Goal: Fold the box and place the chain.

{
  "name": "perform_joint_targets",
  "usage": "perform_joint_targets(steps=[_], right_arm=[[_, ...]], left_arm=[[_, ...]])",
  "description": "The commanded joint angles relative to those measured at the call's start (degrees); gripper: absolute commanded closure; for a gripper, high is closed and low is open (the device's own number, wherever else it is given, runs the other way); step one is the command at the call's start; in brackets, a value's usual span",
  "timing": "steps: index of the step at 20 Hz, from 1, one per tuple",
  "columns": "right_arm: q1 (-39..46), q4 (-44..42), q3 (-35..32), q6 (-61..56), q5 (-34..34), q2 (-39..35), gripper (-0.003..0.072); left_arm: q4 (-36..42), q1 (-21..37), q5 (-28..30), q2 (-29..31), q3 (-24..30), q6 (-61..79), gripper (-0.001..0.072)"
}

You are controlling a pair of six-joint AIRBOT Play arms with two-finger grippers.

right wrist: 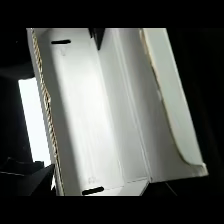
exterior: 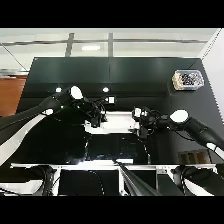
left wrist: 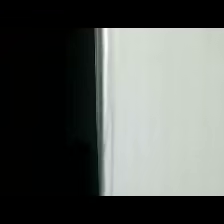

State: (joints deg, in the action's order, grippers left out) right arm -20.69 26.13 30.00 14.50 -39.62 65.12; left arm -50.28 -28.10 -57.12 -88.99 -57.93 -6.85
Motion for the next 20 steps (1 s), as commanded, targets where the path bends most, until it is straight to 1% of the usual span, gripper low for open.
perform_joint_targets(steps=[1, 5, 7, 17, 20], right_arm=[[0.28, -0.33, 0.0, 2.56, -0.66, 3.19, -0.0013], [0.28, 2.01, 0.0, 2.56, -0.63, 4.98, -0.0012], [0.28, 2.03, 0.0, 2.56, -0.52, 5.22, 0.0027], [-0.42, 2.64, 0.07, 2.27, 0.31, 6.16, 0.0027], [-1.97, 2.45, 0.57, 1.77, 1.11, 6.58, 0.0027]], left_arm=[[0.0, 0.02, 0.57, -0.02, 0.0, 0.0, 0.0681], [0.0, 0.0, 0.52, -0.02, 0.0, -0.02, 0.0682], [0.0, 0.0, 0.52, -0.02, 0.0, -0.02, 0.0681], [0.0, 0.0, 0.52, -0.02, 0.0, 0.0, 0.0681], [0.0, 0.0, 0.52, -0.02, 0.0, 0.0, 0.0681]])
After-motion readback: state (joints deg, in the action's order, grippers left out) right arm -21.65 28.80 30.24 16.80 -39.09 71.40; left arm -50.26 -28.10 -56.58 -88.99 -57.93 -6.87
